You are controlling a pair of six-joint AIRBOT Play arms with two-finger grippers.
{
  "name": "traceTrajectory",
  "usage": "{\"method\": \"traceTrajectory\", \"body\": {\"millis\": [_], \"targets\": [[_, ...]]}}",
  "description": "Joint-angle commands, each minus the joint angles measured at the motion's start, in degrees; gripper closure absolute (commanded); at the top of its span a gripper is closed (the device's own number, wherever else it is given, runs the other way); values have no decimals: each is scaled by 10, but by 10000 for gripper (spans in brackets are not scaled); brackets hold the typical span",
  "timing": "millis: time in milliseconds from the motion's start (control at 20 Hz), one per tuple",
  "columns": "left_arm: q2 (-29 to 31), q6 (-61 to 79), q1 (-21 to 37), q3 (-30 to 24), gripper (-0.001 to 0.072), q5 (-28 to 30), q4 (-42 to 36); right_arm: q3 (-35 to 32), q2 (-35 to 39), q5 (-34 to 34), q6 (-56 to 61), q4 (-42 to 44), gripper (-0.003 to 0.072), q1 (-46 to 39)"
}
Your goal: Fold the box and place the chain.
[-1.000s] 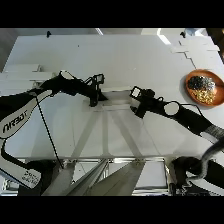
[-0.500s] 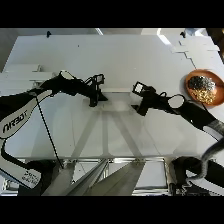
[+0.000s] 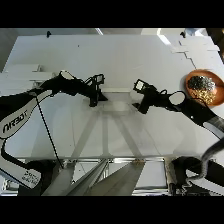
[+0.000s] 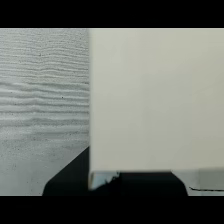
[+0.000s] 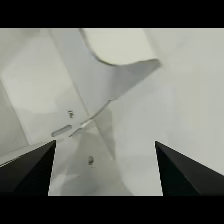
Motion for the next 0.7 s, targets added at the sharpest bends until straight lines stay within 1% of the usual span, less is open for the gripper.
{"method": "traceTrajectory", "body": {"millis": [0, 150, 250, 300, 400, 500, 650], "targets": [[0, 0, 0, 0, 695, 1, 0, 0, 28, 50, 11, -43, -3, -18], [0, 0, 0, 0, 695, 1, 0, -5, 29, 117, 11, -90, -3, -10], [0, 0, 0, 0, 695, 1, 0, -14, 29, 140, 11, -103, -3, 3], [0, 0, 0, 0, 695, 1, 0, -17, 29, 141, 10, -102, -3, 14], [0, 0, 0, 0, 695, 1, 0, -20, 27, 124, 10, -101, -3, 38], [0, 0, 0, 0, 695, 1, 0, -21, 15, 91, 11, -91, -3, 56], [0, 0, 0, 0, 695, 1, 0, -21, -9, 38, 14, -46, -3, 66]]}}
